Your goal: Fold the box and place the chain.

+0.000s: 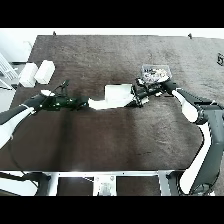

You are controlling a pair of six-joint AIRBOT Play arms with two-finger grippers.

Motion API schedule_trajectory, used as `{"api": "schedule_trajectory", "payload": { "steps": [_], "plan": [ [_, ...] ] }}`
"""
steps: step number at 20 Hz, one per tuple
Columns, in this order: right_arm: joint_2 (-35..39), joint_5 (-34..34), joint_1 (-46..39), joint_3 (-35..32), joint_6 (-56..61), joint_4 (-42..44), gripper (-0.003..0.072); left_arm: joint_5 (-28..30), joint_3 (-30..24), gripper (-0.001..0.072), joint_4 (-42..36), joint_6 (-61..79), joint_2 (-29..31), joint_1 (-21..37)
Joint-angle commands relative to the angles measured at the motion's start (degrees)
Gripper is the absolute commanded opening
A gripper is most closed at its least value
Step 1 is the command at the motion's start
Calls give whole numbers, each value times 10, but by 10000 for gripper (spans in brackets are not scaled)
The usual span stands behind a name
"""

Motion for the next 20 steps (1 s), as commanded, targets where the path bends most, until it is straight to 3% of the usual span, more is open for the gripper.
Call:
{"api": "schedule_trajectory", "payload": {
  "steps": [1,6,12,15,16,17,20],
  "plan": [
    [0,0,0,0,0,0,378,2,29,21,3,-26,-34,-30],
    [0,0,0,0,0,0,378,11,60,21,3,-26,-54,-61],
    [0,0,0,0,0,0,378,-14,116,21,7,-10,-53,-61],
    [0,0,0,0,0,0,378,-24,118,23,6,-10,-50,-61],
    [0,0,0,0,0,0,378,-26,118,137,6,-7,-47,-61],
    [0,0,0,0,0,0,378,-28,118,334,6,-6,-44,-61],
    [0,0,0,0,0,0,378,-30,118,358,6,0,-37,-61]
  ]
}}
